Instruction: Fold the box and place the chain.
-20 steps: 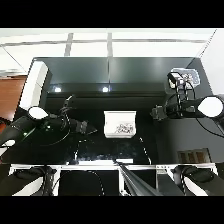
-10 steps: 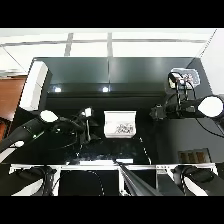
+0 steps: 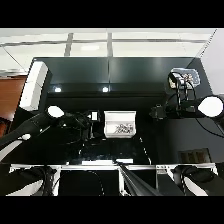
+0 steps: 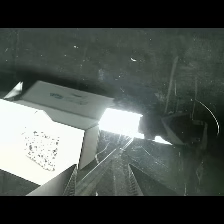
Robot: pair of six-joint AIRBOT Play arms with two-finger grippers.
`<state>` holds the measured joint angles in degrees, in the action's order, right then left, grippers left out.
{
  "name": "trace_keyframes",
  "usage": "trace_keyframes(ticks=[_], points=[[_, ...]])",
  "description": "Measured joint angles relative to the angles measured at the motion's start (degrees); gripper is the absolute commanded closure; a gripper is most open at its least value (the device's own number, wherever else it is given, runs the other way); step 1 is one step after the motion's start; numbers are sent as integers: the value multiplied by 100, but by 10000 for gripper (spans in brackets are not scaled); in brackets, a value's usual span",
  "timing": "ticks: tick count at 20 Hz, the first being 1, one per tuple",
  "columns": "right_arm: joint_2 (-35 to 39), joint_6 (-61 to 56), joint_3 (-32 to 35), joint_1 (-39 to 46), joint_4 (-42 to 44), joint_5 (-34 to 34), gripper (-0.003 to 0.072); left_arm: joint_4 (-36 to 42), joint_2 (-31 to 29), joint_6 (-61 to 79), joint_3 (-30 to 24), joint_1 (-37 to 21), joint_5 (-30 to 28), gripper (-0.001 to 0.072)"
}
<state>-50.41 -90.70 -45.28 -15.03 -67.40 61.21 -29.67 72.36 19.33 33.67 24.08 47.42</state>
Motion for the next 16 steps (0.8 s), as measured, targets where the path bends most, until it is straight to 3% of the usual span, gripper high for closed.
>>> trace_keyframes(ticks=[16], points=[[0, -22, 0, -2, 2, -192, 309, 188, 317, 162, 197, 138, 107, -2]])
